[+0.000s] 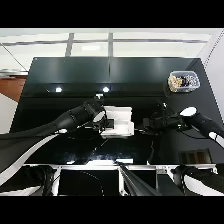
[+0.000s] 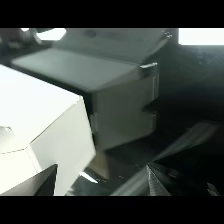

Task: Fold the box and place the chain.

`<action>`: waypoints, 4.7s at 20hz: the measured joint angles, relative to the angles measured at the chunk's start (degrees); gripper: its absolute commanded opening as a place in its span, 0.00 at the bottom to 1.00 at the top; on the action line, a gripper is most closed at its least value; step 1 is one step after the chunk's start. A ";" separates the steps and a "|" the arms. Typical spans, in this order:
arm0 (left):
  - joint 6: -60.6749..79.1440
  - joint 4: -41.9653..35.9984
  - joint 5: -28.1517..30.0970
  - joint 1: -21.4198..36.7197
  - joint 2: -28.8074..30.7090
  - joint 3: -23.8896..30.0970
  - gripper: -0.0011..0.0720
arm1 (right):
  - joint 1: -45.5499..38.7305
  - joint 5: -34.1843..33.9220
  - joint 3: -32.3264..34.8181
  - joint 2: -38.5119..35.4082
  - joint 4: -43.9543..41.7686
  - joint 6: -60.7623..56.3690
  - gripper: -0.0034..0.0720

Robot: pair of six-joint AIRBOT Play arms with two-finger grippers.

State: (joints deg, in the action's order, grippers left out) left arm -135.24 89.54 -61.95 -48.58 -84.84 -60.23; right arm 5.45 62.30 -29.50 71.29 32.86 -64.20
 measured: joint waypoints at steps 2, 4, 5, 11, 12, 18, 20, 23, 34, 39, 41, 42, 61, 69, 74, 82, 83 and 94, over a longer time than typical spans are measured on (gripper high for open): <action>0.00 0.00 0.07 0.00 0.00 0.00 0.06 | 0.63 2.51 -1.46 0.07 -0.63 0.68 0.96; -0.02 0.00 0.09 0.00 0.00 0.00 0.06 | 1.92 3.74 -2.75 0.07 -0.83 1.11 0.96; -0.02 0.00 0.11 0.00 0.00 0.00 0.06 | 2.84 3.72 -3.37 0.07 -0.87 1.09 0.94; -0.02 0.00 0.11 0.00 0.00 0.00 0.06 | 10.64 -0.13 -7.58 0.09 2.84 -4.81 0.74; -0.02 -0.02 0.07 0.00 0.00 0.00 0.06 | 12.24 -1.01 -8.44 0.09 4.90 -7.19 0.74; -0.02 0.00 0.00 0.00 0.00 0.00 0.06 | 21.20 -4.96 -13.90 0.09 19.21 -23.41 0.69; -0.07 -0.02 0.07 0.00 -0.02 0.00 0.06 | 23.71 -5.51 -15.52 0.09 23.26 -28.24 0.57; -0.04 0.02 -0.02 0.00 0.00 0.00 0.06 | 26.69 -6.16 -16.98 0.09 27.78 -33.68 0.52; 0.07 0.00 0.00 0.00 0.00 0.00 0.06 | 32.76 -5.68 -18.34 0.26 40.94 -50.18 0.52; -0.02 0.02 0.02 0.00 0.00 0.00 0.06 | 34.60 -5.79 -19.15 0.79 44.46 -54.14 0.52; -0.04 0.02 0.00 0.00 0.00 0.00 0.06 | 35.28 -5.53 -20.48 1.62 45.83 -55.49 0.52; -0.04 0.02 -0.02 0.00 0.00 0.00 0.06 | 35.60 -5.01 -21.24 2.21 46.56 -55.93 0.52; 0.00 -0.02 -0.02 0.00 0.00 0.00 0.06 | 39.76 0.61 -26.25 9.49 52.92 -65.77 0.39; 0.00 -0.04 -0.11 0.00 0.00 0.00 0.06 | 39.58 0.52 -26.25 9.81 52.74 -71.69 0.29; -0.04 -0.11 0.02 0.00 0.00 0.00 0.06 | 38.66 0.55 -26.25 9.90 52.63 -72.54 0.29; 0.04 -0.11 -0.04 0.00 0.00 0.00 0.06 | 38.40 0.57 -26.25 10.38 52.59 -72.72 0.29; 0.04 -0.09 -0.07 0.00 -0.02 0.00 0.06 | 38.40 0.52 -26.25 10.47 52.54 -72.72 0.29; 0.04 -0.24 -0.13 0.00 0.00 0.00 0.06 | 38.40 0.44 -26.25 10.71 52.46 -72.08 0.29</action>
State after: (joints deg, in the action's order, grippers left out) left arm -135.20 89.30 -62.08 -48.58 -84.84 -60.23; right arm 43.86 62.74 -55.75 82.00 85.32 -136.29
